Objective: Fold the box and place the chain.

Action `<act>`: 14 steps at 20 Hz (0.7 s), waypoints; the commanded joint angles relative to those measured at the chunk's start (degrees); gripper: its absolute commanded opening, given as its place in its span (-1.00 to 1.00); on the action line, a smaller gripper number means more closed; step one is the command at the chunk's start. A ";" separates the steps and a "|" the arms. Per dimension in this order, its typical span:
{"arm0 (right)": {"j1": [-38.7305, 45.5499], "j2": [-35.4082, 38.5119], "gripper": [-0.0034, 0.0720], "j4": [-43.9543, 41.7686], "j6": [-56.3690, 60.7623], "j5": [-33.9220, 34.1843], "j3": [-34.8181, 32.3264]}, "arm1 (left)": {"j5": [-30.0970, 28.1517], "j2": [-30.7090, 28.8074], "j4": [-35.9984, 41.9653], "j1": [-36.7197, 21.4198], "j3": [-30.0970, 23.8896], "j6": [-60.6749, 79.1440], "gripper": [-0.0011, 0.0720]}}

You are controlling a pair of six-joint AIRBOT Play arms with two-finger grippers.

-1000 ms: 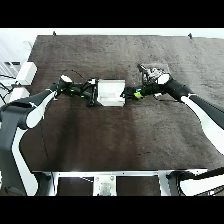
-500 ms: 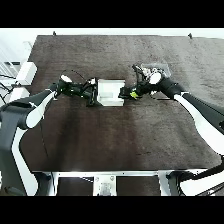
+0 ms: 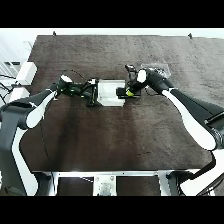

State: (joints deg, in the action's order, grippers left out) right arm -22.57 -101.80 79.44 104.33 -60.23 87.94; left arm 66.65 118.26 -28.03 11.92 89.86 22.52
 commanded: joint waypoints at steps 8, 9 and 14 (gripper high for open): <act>-2.67 -3.80 0.23 9.57 9.60 -7.37 6.19 | -0.11 0.02 0.00 0.00 0.00 0.00 0.74; -2.64 -4.61 0.23 9.64 10.12 -7.39 7.10 | -0.11 0.02 0.00 0.00 0.00 0.00 0.74; -3.06 -9.27 0.22 9.60 10.14 -11.67 12.70 | -0.17 0.02 -0.02 0.00 0.00 0.00 0.74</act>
